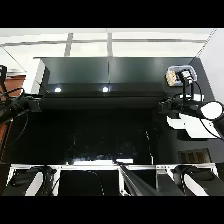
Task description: Fold the box and place the chain.
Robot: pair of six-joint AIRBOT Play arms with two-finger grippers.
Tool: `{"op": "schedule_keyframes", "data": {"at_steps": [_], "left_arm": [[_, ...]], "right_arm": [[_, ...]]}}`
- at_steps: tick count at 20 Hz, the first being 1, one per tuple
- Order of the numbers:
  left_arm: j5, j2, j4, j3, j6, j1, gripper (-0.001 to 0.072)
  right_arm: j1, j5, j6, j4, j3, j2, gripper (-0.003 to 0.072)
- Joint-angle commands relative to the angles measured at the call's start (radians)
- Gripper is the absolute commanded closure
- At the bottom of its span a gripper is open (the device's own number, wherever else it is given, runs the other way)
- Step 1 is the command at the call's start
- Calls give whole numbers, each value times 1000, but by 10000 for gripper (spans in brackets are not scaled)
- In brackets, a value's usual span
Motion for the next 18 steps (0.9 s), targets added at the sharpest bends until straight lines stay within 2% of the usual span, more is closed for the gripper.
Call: {"op": "schedule_keyframes", "data": {"at_steps": [1, 13, 16, 18], "left_arm": [[0, 0, 0, 0, 0, 1, 684], [0, 0, 0, 0, 0, 1, 684], [1, 0, 0, -1, 0, 1, 684], [85, -3, -14, -2, 0, -1, 684]], "right_arm": [[1, 0, 0, 0, 0, 0, 676], [1, 0, 0, 0, 0, 0, 676], [1, -65, 1, 34, 0, 0, 676], [1, -67, 1, 70, 0, 0, 676]]}}
